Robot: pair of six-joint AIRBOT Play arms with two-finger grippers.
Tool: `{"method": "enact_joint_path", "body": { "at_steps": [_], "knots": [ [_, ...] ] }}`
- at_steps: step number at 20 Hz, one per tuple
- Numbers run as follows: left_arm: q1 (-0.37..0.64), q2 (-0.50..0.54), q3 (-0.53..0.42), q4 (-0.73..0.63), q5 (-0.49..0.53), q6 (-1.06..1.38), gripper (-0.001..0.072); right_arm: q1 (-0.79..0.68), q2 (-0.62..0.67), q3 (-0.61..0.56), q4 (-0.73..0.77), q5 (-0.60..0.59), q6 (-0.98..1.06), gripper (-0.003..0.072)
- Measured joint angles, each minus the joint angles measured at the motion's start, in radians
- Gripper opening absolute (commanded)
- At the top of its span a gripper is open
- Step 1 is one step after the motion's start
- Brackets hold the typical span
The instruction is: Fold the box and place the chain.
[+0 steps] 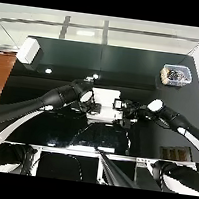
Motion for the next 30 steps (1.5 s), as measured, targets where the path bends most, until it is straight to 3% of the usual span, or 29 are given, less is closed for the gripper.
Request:
{"method": "enact_joint_path", "body": {
  "at_steps": [2,4,5,6,7,12,13,14,16,30],
  "knots": [
    [0.000,-0.003,0.003,0.002,-0.002,-0.015,0.0397,0.000,0.000,0.000,0.000,0.000,0.000,0.0409],
    [0.000,-0.005,0.004,0.002,0.008,-0.026,0.0312,0.000,0.000,0.000,0.000,0.000,0.000,0.0409],
    [-0.001,-0.006,0.005,0.001,0.013,-0.029,0.0241,0.000,0.000,0.000,0.000,0.000,0.000,0.0409],
    [-0.001,-0.006,0.005,0.000,0.018,-0.033,0.0107,0.000,0.000,0.000,0.000,0.000,0.000,0.0409],
    [-0.001,-0.007,0.006,-0.002,0.020,-0.035,0.0028,0.000,0.000,0.000,0.000,-0.001,0.000,0.0409],
    [-0.001,-0.008,0.006,-0.011,0.026,-0.042,0.0025,0.000,0.000,0.000,0.000,0.000,0.000,0.0409],
    [-0.001,-0.008,0.006,-0.013,0.028,-0.042,0.0028,0.000,0.000,0.000,0.000,0.000,0.000,0.0409],
    [-0.001,-0.008,0.006,-0.016,0.031,-0.041,0.0094,0.000,0.000,0.000,0.000,0.000,0.000,0.0409],
    [-0.001,-0.010,0.006,-0.020,0.046,-0.039,0.0465,0.000,0.000,0.000,0.000,-0.001,0.000,0.0409],
    [-0.001,-0.022,0.009,0.008,0.022,-0.073,0.0462,0.000,0.000,0.000,0.000,0.000,0.000,0.0409]
  ]
}}
